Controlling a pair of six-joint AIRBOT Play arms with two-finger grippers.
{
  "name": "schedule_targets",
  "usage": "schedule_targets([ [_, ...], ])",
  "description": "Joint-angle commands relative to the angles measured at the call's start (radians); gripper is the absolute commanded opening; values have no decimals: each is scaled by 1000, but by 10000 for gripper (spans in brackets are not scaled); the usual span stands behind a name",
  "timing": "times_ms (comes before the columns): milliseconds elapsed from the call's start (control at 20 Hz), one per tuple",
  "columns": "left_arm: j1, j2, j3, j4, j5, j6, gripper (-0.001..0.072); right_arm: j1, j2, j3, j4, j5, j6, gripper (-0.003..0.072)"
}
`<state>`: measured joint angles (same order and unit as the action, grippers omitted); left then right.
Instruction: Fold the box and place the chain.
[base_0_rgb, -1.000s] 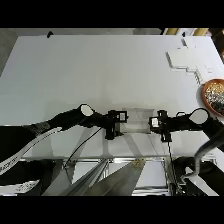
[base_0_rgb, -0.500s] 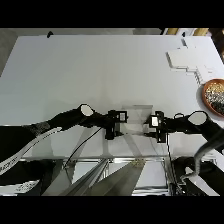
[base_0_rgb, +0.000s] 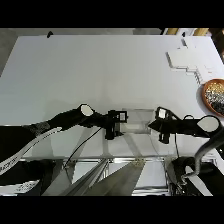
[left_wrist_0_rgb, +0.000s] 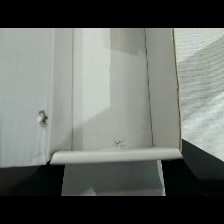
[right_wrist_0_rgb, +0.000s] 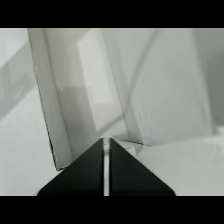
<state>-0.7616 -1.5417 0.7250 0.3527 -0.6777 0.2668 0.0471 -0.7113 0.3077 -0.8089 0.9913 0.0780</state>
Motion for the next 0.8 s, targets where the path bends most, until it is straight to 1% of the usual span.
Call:
schedule_targets([
  [0, 0, 1, 0, 0, 0, 1, 292, -101, 70, 34, -21, 53, 267, 16],
  [50, 0, 1, 0, 0, 0, 1, 292, -119, 70, 52, -21, 53, 354, 16],
  [150, 0, 1, 0, 0, 0, 1, 292, -161, 64, 82, -53, 44, 597, 17],
  [250, 0, 1, 0, 0, 0, 1, 292, -235, 31, 89, -221, 6, 909, 17],
  [300, 0, 1, 0, 0, 1, 1, 292, -264, 8, 89, -319, -2, 1035, 17],
  [350, 0, 1, 0, 0, 0, 1, 292, -280, -13, 89, -388, 0, 1120, 17],
  [400, 0, 1, 0, 0, 0, 1, 292, -286, -32, 89, -420, 1, 1153, 17],
  [600, 0, 1, 0, 0, 0, 1, 292, -285, -127, 89, -395, 23, 1189, 17],
  [750, 0, 1, 0, 0, 0, 1, 292, -285, -203, 88, -286, 73, 1171, 16],
])
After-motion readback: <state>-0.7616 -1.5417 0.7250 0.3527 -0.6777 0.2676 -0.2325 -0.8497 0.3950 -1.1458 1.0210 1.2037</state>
